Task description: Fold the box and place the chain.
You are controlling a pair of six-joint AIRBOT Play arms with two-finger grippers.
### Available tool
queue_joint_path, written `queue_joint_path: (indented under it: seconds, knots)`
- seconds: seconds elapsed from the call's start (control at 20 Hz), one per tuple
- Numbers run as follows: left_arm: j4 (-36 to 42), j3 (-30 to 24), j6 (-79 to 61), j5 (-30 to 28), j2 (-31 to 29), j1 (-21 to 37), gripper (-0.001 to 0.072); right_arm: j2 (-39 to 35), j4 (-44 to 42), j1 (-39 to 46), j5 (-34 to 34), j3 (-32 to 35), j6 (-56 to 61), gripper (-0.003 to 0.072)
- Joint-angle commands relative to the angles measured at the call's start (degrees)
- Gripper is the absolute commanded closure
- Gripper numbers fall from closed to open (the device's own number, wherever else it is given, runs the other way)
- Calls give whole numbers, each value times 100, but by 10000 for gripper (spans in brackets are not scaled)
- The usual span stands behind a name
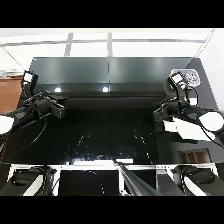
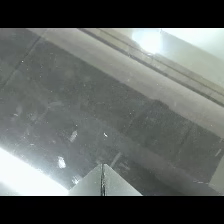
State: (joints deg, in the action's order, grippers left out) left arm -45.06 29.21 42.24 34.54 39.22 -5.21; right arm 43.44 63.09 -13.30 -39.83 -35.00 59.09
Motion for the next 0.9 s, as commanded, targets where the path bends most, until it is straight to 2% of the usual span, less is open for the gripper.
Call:
queue_joint_path:
  seconds: [0.0,0.75,0.85]
  knots:
    - [-2,0,0,0,4,-4,681,2,-2,-2,-2,2,0,676]
    - [118,0,0,-2,4,-7,681,2,-28,-2,0,2,2,675]
    - [120,0,2,-2,4,-7,682,4,-275,-2,599,2,0,675]
